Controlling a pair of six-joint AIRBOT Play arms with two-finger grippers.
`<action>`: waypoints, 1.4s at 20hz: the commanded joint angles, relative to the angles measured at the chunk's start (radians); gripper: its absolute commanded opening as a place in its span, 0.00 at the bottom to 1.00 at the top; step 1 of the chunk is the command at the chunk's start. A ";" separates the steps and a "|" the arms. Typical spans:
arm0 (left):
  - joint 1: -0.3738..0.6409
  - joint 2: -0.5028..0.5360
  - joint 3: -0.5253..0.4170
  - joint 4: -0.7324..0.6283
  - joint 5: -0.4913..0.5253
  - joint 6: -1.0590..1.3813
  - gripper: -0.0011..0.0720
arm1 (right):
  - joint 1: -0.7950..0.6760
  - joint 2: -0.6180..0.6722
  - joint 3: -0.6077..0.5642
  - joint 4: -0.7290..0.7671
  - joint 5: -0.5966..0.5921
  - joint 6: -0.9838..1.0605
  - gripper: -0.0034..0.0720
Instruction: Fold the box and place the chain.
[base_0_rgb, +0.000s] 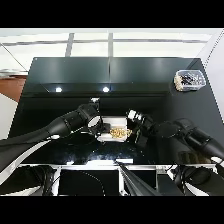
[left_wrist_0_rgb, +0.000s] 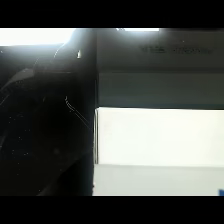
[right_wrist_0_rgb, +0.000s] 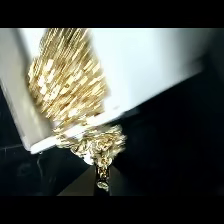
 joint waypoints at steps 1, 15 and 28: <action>0.001 0.000 0.000 0.002 -0.003 0.000 0.05 | -0.071 0.061 0.116 -0.045 -0.167 0.147 0.08; 0.001 0.000 0.000 0.002 -0.024 0.001 0.05 | -0.128 0.072 0.289 0.504 -0.350 0.179 0.07; 0.002 0.000 0.000 0.005 -0.023 0.000 0.05 | -0.121 0.040 0.286 0.426 -0.341 0.270 0.57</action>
